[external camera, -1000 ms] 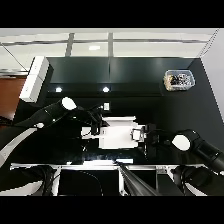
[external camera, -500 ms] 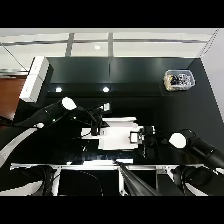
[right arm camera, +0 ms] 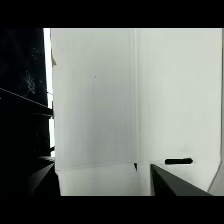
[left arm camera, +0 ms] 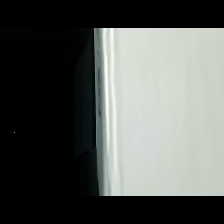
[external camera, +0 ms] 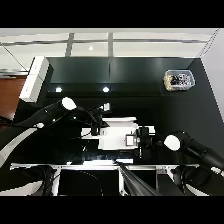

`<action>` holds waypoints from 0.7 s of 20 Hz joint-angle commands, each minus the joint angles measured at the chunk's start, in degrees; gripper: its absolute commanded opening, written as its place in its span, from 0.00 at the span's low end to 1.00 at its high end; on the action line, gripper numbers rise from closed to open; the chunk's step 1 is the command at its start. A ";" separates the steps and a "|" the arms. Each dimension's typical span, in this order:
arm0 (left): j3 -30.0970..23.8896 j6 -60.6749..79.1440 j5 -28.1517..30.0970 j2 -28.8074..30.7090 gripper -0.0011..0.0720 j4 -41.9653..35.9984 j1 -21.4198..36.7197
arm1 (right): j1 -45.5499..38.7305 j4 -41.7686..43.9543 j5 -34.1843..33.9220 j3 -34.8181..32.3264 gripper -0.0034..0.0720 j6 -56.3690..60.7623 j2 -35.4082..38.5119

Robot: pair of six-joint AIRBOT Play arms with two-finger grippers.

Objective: Fold the box and place the chain.

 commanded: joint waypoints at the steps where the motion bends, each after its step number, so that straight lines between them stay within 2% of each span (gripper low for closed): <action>1: -0.02 0.00 0.02 0.00 0.05 0.00 -0.02 | 1.18 0.02 -5.70 -0.02 0.97 0.20 -0.90; 5: -0.02 0.00 -0.07 0.00 0.05 0.02 -0.02 | 1.18 0.90 -9.94 0.33 0.97 2.14 -0.59; 14: -0.02 0.00 -0.09 0.00 0.05 0.04 -0.02 | -2.80 -0.61 -5.55 4.90 0.97 4.79 1.73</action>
